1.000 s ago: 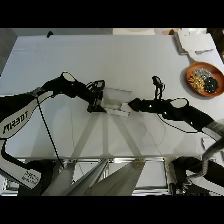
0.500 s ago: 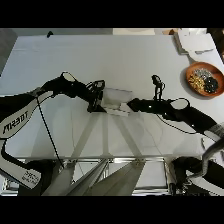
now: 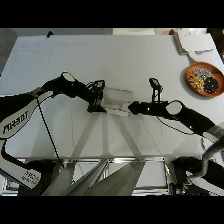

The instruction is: Fold the box and place the chain.

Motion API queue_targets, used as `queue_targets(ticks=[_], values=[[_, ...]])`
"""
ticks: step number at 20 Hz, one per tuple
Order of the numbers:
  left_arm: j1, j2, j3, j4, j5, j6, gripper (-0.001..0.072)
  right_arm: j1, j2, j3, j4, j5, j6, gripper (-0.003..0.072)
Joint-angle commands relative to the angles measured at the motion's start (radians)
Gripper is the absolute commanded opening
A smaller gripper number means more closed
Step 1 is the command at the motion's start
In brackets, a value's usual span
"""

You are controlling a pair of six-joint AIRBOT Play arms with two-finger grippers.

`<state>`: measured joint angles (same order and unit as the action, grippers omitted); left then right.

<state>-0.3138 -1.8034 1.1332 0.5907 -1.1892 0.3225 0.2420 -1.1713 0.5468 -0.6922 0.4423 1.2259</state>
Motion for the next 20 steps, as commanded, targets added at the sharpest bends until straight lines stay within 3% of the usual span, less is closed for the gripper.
queue_targets(ticks=[1, 9, 16, 20], values=[[0.0, 0.0, 0.001, 0.002, -0.001, 0.003, 0.0367, 0.03, 0.0, 0.051, -0.117, -0.006, 0.072, 0.0345], [0.0, 0.0, 0.001, 0.002, -0.001, 0.003, 0.0367, 0.097, -0.025, 0.153, -0.631, 0.146, 0.589, 0.0347], [0.0, 0.0, 0.001, 0.001, -0.001, 0.003, 0.0367, 0.155, -0.135, 0.249, -0.686, 0.223, 0.713, 0.0347], [0.0, 0.0, 0.001, 0.002, -0.001, 0.003, 0.0367, 0.194, -0.193, 0.325, -0.824, 0.23, 0.966, 0.0346]])
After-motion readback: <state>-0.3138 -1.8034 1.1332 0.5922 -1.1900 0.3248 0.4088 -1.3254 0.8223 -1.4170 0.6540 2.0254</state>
